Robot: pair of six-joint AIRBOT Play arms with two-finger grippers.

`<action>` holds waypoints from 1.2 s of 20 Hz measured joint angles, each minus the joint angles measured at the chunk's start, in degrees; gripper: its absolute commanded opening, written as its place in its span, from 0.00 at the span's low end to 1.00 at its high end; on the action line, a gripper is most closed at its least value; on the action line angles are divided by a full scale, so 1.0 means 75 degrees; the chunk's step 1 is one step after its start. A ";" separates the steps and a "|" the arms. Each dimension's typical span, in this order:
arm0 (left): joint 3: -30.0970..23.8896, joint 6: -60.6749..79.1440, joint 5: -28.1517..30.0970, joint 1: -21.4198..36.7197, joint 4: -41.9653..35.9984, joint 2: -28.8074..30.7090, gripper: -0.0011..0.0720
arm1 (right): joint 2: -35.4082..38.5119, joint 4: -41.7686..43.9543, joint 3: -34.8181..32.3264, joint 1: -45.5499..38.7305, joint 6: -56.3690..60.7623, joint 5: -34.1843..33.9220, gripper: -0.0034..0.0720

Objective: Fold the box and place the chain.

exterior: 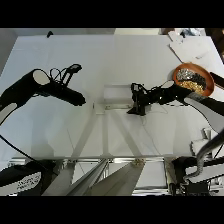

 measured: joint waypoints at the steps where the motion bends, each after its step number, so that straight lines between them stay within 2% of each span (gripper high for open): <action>1: -0.0119 -0.0137 0.0111 -0.0017 -0.0085 -0.0079 0.02 | 0.0000 0.0000 0.0000 0.0000 0.0000 0.0000 0.72; 9: -0.0425 -0.1556 0.1055 -0.0609 -0.0393 -0.0764 0.02 | 0.0000 0.0003 0.0000 0.0000 0.0000 0.0000 0.72; 16: -0.0443 -0.1903 0.1271 -0.0726 -0.1061 -0.0883 0.04 | 0.0000 0.0000 0.0000 0.0000 0.0000 0.0003 0.72; 18: -0.0443 -0.1880 0.1271 -0.0726 -0.1241 -0.0889 0.16 | 0.0000 0.0000 0.0000 0.0000 0.0000 0.0000 0.72; 21: -0.0446 -0.1807 0.1256 -0.0720 -0.1402 -0.0848 0.19 | 0.0000 0.0000 0.0000 0.0000 0.0000 0.0000 0.72; 23: -0.0446 -0.1784 0.1239 -0.0714 -0.1498 -0.0764 0.43 | 0.0000 0.0000 0.0000 0.0000 0.0000 0.0003 0.72; 24: -0.0446 -0.1746 0.1241 -0.0711 -0.1594 -0.0697 0.46 | 0.0000 0.0000 0.0000 0.0000 0.0000 0.0000 0.72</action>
